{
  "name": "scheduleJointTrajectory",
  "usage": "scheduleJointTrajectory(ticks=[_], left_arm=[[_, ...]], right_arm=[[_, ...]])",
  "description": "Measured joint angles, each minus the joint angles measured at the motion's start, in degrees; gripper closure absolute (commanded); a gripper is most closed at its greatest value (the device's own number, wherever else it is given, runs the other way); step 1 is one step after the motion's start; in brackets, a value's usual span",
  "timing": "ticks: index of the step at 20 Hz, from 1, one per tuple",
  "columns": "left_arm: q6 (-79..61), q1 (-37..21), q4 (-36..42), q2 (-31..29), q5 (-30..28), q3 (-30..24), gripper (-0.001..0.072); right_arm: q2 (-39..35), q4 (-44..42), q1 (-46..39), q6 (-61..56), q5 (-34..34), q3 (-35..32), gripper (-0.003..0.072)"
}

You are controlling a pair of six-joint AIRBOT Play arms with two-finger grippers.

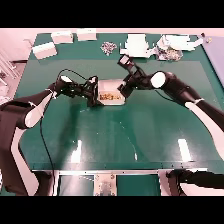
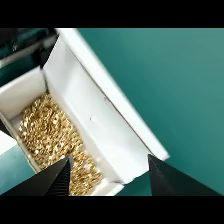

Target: Fold the box and place the chain.

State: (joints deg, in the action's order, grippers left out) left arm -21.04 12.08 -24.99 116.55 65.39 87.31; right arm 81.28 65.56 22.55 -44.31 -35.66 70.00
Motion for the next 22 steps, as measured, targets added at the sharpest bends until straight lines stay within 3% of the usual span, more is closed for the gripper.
scheduleJointTrajectory(ticks=[1,2,3,6,9,14,22], left_arm=[[0.00,0.00,0.00,0.00,0.00,0.00,0.0080],[0.00,0.00,0.00,0.00,0.00,0.00,0.0080],[0.00,0.02,0.00,0.00,0.00,0.00,0.0080],[0.00,0.00,0.00,0.00,0.00,0.00,0.0080],[0.00,0.00,0.00,0.00,0.00,0.00,0.0080],[0.00,0.00,0.00,0.00,0.02,0.00,0.0080],[0.00,0.00,0.02,0.00,0.02,0.00,0.0080]], right_arm=[[-1.11,-0.09,-0.39,0.61,0.31,0.39,0.0161],[-2.27,-0.28,-0.92,1.33,0.87,0.81,0.0237],[-3.37,-0.48,-1.70,2.25,2.16,1.20,0.0256],[-3.87,-4.17,-4.59,7.76,5.40,2.25,0.0260],[-0.20,-13.75,-7.13,17.55,5.92,4.07,0.0260],[7.78,-24.13,-8.37,28.89,0.44,7.87,0.0260],[12.41,-27.26,-8.68,33.33,-10.43,9.70,0.0260]])
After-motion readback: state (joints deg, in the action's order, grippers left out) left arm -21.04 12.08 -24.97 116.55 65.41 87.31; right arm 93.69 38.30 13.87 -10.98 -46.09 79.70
